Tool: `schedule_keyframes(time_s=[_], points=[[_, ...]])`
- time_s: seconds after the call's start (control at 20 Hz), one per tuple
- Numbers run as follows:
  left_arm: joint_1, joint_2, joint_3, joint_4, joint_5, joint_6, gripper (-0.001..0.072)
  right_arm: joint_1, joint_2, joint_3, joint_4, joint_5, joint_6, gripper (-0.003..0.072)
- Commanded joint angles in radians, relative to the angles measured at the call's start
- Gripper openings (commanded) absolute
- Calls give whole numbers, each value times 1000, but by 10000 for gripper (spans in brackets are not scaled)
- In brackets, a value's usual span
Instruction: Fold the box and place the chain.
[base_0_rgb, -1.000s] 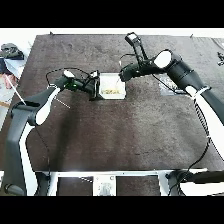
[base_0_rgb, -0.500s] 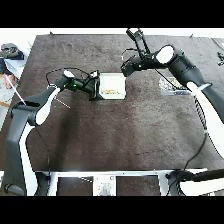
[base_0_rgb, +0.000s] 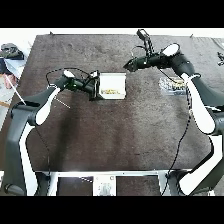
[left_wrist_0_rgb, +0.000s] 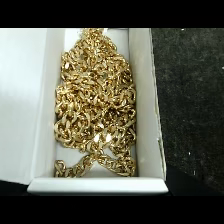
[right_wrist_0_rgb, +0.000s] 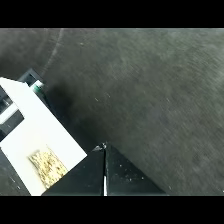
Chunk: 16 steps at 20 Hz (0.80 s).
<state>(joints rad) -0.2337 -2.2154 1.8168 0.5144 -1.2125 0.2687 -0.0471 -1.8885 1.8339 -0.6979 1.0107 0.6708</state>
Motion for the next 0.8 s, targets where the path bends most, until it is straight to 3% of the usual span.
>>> schedule_keyframes(time_s=[0.0,0.3,0.35,0.7,0.75], points=[[0,1,1,0,1,0,134,-8,-51,21,41,65,-61,-11],[0,1,1,0,0,0,134,15,-69,21,63,248,-212,-1],[0,1,1,0,0,0,134,23,-69,21,62,272,-240,95],[0,1,1,0,0,0,134,81,-69,21,5,303,-369,105],[0,1,1,0,0,0,134,84,-69,21,6,307,-386,214]])
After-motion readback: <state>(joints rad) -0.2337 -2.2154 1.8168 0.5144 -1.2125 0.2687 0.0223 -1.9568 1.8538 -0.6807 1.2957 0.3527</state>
